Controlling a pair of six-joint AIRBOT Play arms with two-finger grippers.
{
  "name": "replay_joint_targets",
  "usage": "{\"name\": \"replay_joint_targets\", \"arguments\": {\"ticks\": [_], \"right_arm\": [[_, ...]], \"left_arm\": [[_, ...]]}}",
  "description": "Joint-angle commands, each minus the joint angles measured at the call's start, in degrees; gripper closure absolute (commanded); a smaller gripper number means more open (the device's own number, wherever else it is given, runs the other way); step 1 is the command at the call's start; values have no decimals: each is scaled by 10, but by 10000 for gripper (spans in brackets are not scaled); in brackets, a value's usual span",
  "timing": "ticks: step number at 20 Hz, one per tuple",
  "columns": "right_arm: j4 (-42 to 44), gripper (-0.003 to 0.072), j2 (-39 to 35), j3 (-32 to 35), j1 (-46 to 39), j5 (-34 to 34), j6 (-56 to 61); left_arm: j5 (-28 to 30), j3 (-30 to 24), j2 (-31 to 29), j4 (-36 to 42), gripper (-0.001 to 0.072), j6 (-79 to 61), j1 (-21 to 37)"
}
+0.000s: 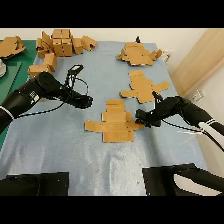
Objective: Fold the box.
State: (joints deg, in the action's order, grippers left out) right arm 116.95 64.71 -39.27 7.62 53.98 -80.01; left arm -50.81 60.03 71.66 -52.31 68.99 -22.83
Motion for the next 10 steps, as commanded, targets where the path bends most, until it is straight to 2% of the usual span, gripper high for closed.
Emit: {"name": "replay_joint_targets", "arguments": {"ticks": [1, 2, 3, 4, 8, 10], "right_arm": [[25, 600, 2, 0, 0, 6, -27], [42, 662, 2, 0, 1, 6, -54], [65, 683, 2, 0, 2, 5, -83], [82, 684, 0, 0, 8, 5, -110], [58, 686, -24, 9, 75, -28, -127], [52, 686, -47, 24, 111, -75, -145]], "left_arm": [[-9, 0, 1, 0, 695, -1, 3], [-14, 0, 1, 1, 631, -1, 9], [-21, 0, 1, 3, 391, 1, 19], [-27, 0, 1, 14, 318, 1, 35], [-47, 0, 6, 63, 316, -11, 108], [-100, 0, 31, 112, 315, -52, 142]]}}
